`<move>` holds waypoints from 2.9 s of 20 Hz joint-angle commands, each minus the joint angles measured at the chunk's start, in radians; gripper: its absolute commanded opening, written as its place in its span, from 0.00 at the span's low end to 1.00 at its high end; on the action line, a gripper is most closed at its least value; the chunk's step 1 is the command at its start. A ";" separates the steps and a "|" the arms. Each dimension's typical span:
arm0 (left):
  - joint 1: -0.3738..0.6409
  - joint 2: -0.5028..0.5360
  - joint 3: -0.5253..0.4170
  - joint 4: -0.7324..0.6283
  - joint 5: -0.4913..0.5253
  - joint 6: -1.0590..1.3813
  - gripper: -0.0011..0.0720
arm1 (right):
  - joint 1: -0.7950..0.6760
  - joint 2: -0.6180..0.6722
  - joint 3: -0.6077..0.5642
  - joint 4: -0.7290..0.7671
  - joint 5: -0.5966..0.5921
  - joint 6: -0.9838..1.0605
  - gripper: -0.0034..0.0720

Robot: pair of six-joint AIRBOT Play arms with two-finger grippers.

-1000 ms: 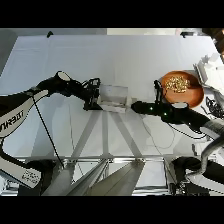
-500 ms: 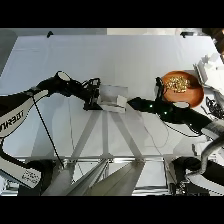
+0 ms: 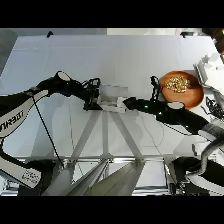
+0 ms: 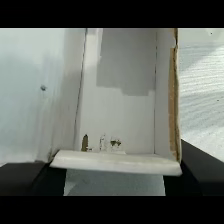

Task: Fold the box and place the chain.

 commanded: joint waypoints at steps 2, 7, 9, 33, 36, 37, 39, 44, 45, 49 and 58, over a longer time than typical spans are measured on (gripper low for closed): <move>0.000 0.000 0.000 0.000 0.000 0.000 0.55 | 0.047 0.001 0.004 0.001 -0.087 0.043 0.66; 0.000 0.000 0.000 0.000 0.000 0.000 0.55 | 0.089 -0.010 0.064 0.000 -0.125 0.044 0.65; 0.000 0.000 0.000 0.000 0.000 0.000 0.55 | 0.109 -0.029 0.097 0.000 -0.160 0.045 0.65; 0.000 0.000 0.000 0.000 0.000 0.000 0.55 | 0.131 -0.022 0.145 -0.793 -0.038 0.586 0.65; 0.000 0.000 0.000 0.000 0.000 0.000 0.55 | 0.131 -0.022 0.181 -1.049 0.043 0.755 0.68; 0.000 0.000 0.000 0.000 0.000 0.000 0.55 | 0.131 -0.022 0.189 -1.094 0.058 0.782 0.69; 0.000 0.000 0.000 0.000 0.000 0.000 0.55 | 0.131 -0.022 0.190 -1.105 0.056 0.819 0.78; 0.000 0.000 0.000 0.000 0.000 0.000 0.55 | 0.132 -0.033 0.194 -1.105 0.052 0.898 0.78; 0.000 0.000 0.000 0.000 0.000 0.000 0.55 | 0.132 -0.038 0.200 -1.102 0.053 0.924 0.78; 0.000 0.000 0.000 0.000 0.000 0.000 0.55 | 0.131 -0.049 0.233 -1.107 0.047 1.003 0.78; 0.000 0.000 0.000 0.000 0.000 0.000 0.55 | 0.131 -0.057 0.236 -1.269 0.015 1.144 0.77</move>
